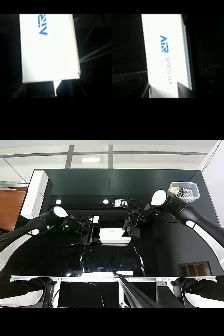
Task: Fold the box and place the chain.
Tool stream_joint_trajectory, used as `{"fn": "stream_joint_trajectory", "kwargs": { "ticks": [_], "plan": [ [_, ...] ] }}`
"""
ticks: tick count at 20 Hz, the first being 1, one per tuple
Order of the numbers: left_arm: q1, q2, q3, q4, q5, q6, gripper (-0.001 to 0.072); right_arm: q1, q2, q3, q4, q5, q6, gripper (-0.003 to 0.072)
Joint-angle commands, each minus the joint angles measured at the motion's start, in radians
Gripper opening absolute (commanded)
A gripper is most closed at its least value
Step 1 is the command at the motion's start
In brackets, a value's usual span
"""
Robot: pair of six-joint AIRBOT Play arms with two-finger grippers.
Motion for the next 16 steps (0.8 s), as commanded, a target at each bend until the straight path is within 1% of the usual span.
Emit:
{"fn": "stream_joint_trajectory", "kwargs": {
  "ticks": [1, 7, 11, 16],
  "plan": [
    [0.001, 0.0, 0.001, 0.0, 0.001, -0.002, 0.0348, 0.0, 0.0, 0.0, -0.009, 0.0, 0.002, 0.0441],
    [0.001, 0.0, 0.001, -0.001, 0.001, -0.002, 0.0349, 0.001, 0.0, 0.0, -0.014, 0.02, 0.003, 0.044],
    [0.001, 0.0, 0.001, -0.001, 0.001, -0.002, 0.0348, 0.044, -0.002, -0.015, -0.061, -0.044, 0.04, 0.044],
    [0.001, 0.0, 0.001, -0.001, 0.002, -0.002, 0.0349, 0.031, 0.018, -0.014, -0.068, -0.044, 0.053, 0.0441]
  ]
}}
